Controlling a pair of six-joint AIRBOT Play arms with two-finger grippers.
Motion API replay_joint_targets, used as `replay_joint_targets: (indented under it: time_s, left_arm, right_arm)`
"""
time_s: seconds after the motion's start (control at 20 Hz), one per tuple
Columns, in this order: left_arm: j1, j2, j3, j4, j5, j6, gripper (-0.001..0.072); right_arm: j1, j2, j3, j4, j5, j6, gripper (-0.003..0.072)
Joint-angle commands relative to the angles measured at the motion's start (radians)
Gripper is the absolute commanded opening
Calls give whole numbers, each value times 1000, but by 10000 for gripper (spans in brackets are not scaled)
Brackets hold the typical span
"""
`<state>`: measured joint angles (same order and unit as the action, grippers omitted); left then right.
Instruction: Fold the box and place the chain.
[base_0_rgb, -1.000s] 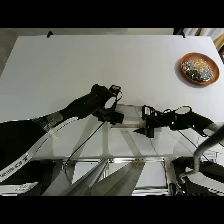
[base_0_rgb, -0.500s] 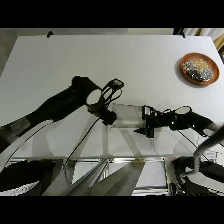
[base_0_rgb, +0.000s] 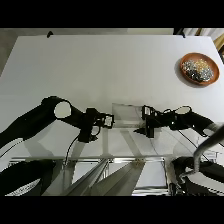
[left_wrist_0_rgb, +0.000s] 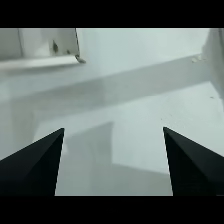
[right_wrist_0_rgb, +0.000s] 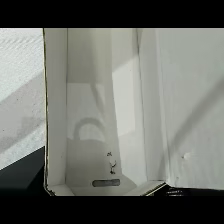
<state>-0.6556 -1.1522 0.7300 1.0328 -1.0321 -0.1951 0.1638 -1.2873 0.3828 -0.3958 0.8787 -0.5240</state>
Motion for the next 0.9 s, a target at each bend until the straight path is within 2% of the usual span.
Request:
replay_joint_targets:
  time_s: [0.0,0.2,0.4,0.85]
  left_arm:
    - [70,-72,-56,-195,156,325,698]
    - [109,-217,-53,-380,179,472,703]
    - [121,-286,-52,-519,179,619,703]
    - [134,-384,56,-523,108,641,705]
  right_arm:
    - [0,0,1,0,0,0,323]
    - [0,0,1,0,0,0,323]
    - [0,0,1,0,0,0,323]
    - [0,0,1,0,0,0,323]
